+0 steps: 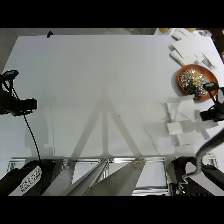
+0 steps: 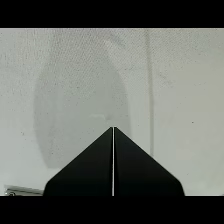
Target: Fold the box and place the chain.
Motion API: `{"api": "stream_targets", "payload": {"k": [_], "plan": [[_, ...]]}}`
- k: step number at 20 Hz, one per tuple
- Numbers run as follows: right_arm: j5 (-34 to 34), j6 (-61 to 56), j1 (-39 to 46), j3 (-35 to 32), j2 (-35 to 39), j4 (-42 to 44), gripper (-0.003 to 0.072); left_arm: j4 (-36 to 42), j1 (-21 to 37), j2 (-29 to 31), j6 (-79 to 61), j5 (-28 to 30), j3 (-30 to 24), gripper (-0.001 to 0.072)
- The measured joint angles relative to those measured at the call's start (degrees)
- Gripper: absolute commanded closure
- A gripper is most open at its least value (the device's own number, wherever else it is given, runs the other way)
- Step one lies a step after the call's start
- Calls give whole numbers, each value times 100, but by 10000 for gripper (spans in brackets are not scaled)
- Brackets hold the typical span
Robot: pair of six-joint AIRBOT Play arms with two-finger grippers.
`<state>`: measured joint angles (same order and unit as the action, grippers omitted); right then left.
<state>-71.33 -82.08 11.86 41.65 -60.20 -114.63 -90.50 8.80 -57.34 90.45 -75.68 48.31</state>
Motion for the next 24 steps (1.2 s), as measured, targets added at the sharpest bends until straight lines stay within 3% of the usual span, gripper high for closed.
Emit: {"api": "stream_targets", "payload": {"k": [4,8,13,19,20,21,23,24], "plan": [[142,-70,-964,-258,634,1648,671,0,0,0,0,0,0,701],[968,-704,-2166,-839,1172,2710,671,0,0,0,0,0,0,701],[2031,-1679,-3641,-1300,1469,3174,671,0,0,0,0,57,0,701],[2553,-2208,-4391,-1412,1532,3220,670,136,0,0,157,870,0,701],[2581,-2238,-4426,-1416,1534,3224,670,188,0,0,195,1016,0,675],[2608,-2267,-4452,-1421,1537,3228,670,238,0,-2,251,1202,0,538],[2640,-2291,-4485,-1427,1539,3230,670,590,-28,-28,238,1550,-9,440],[2653,-2291,-4496,-1427,1539,3233,670,975,-83,-70,-42,1698,-13,322]]}}
